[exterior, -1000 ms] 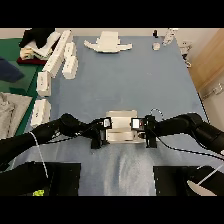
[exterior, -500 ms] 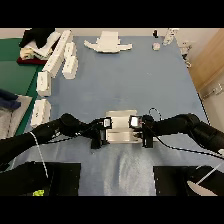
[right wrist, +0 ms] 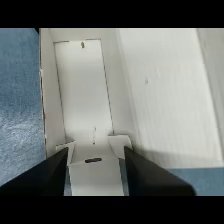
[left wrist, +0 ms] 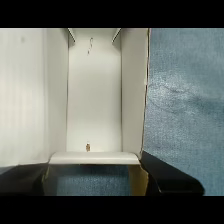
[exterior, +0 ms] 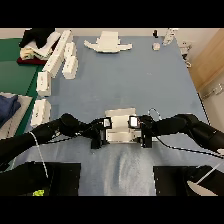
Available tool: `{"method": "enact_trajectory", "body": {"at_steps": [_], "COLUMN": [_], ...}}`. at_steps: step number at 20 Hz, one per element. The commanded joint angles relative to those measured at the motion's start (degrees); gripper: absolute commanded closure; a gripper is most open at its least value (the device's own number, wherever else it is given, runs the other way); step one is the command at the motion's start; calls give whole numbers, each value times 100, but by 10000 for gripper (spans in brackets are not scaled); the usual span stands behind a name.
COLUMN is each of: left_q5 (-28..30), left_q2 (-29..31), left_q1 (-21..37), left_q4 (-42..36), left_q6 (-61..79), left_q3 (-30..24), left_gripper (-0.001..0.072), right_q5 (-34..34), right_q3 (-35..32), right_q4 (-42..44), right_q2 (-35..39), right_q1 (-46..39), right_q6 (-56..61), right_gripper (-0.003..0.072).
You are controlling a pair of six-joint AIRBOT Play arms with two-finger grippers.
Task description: Fold the box.
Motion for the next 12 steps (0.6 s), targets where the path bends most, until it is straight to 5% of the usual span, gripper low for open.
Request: {"method": "enact_trajectory", "body": {"at_steps": [1, 4, 9, 12], "left_q5": [2, 2, 2, 4], "left_q2": [0, 0, 0, 0], "left_q1": [4, 4, 4, 4], "left_q4": [0, 0, 0, 0], "left_q6": [2, 4, 2, 4], "left_q3": [7, 7, 7, 7], "left_gripper": [356, 356, 356, 356], "right_q5": [-321, -754, -1423, -1537], "right_q3": [37, 168, 321, 321], "right_q4": [-507, -1746, -4153, -4004], "right_q2": [140, 385, 588, 422], "right_q1": [-4, -4, -332, -1585], "right_q6": [920, 3187, 6867, 8118], "right_gripper": [325, 685, 685, 686]}}
